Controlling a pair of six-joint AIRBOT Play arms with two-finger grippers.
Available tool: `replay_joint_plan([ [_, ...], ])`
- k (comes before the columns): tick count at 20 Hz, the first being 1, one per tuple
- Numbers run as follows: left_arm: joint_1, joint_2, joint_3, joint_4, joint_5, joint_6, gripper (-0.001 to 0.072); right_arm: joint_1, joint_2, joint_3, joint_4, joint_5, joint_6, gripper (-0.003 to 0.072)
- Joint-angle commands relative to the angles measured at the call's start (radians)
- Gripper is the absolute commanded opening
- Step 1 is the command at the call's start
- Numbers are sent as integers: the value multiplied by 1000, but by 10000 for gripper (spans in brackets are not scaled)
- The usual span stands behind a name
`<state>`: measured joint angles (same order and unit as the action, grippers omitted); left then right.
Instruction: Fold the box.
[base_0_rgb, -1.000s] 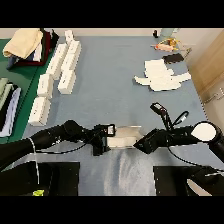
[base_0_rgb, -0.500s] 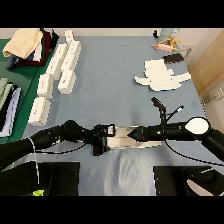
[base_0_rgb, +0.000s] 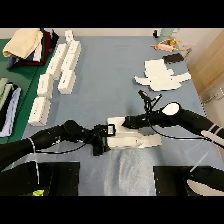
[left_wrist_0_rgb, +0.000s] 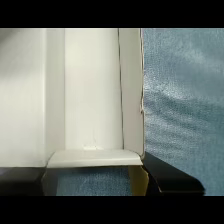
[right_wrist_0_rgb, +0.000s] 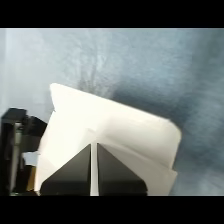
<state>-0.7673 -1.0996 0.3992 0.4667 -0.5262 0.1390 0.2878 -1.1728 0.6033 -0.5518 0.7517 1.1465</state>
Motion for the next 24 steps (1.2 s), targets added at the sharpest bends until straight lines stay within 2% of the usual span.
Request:
replay_joint_plan([
  [1,0,0,1,0,0,3,447,1,-93,16,-10,33,-75,61],
  [6,0,0,1,0,0,3,447,1,-83,17,-9,34,-93,48],
  [9,0,0,1,0,0,3,447,-1,-33,24,-10,34,-109,48],
  [13,0,0,1,0,0,3,447,-2,124,49,-43,49,-108,49],
  [16,0,0,1,0,0,3,447,-2,277,50,-149,153,-108,65],
  [18,0,0,1,0,0,3,447,-2,368,50,-293,264,-109,184],
  [20,0,0,1,0,0,3,447,-2,436,41,-417,397,-171,194],
  [21,0,0,1,0,0,3,447,-2,461,29,-476,444,-179,310],
  [23,0,0,1,0,0,3,447,-1,484,-3,-576,497,-235,453],
  [24,0,0,1,0,0,3,447,-1,485,-27,-621,493,-318,563],
])
